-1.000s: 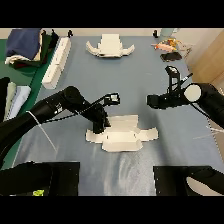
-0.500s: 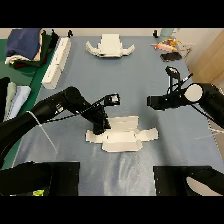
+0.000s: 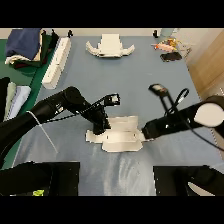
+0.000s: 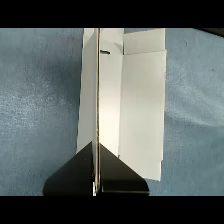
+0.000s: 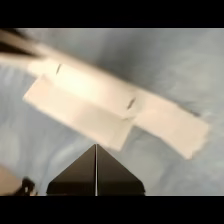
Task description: Fold the box.
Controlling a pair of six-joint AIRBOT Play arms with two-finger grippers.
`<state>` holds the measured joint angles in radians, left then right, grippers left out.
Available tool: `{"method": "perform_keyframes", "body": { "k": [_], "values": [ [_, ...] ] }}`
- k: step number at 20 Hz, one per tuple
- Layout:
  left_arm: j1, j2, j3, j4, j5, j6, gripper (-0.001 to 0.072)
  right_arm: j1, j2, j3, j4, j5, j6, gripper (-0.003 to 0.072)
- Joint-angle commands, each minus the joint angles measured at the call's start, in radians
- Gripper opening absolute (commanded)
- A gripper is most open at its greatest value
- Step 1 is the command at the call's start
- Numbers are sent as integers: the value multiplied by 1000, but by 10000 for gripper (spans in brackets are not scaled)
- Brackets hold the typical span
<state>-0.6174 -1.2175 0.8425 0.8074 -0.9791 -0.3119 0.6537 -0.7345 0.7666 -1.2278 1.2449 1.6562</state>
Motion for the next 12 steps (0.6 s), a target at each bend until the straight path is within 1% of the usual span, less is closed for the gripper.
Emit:
{"method": "perform_keyframes", "body": {
  "k": [1,2,3,4,5,6,8,12],
  "values": [
    [0,0,0,0,0,0,15,323,45,-87,-84,-29,-11,7],
    [0,0,0,0,0,0,15,427,36,-124,-156,-41,-21,36],
    [0,0,0,0,0,0,15,514,24,-158,-257,-53,-39,261],
    [0,0,0,0,0,0,16,576,10,-187,-372,-68,-44,465],
    [0,0,0,0,0,0,15,618,-7,-213,-488,-95,-44,528],
    [0,0,0,0,0,0,15,630,-23,-231,-565,-132,-44,528],
    [0,0,0,0,0,0,16,628,-58,-251,-639,-211,-44,528],
    [0,0,0,0,0,0,15,595,-152,-253,-673,-350,-40,527]
  ]
}}
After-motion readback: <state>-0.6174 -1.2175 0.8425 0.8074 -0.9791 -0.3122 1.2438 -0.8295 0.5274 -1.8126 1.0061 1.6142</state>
